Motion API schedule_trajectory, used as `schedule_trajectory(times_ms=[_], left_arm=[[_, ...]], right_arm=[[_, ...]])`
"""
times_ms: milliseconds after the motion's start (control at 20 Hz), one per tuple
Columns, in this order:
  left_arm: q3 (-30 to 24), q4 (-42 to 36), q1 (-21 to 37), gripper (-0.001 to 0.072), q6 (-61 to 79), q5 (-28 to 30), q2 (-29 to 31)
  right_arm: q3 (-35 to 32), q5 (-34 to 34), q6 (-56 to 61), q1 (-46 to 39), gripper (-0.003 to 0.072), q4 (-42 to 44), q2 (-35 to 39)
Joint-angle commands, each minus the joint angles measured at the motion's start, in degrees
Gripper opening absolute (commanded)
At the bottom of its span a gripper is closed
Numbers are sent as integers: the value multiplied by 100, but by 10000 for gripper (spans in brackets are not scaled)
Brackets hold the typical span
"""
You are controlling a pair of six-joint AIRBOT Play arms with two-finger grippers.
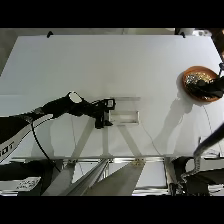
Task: Fold the box and place the chain.
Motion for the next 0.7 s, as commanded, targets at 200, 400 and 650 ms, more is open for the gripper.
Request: schedule_trajectory(times_ms=[200,400,650], left_arm=[[4,2,4,450,0,2,0],[4,2,4,450,0,0,0],[4,2,4,450,0,0,0]], right_arm=[[-2,20,-48,-2,16,22,125],[-2,87,-415,11,16,26,758],[-4,636,-1178,76,15,129,1974]])
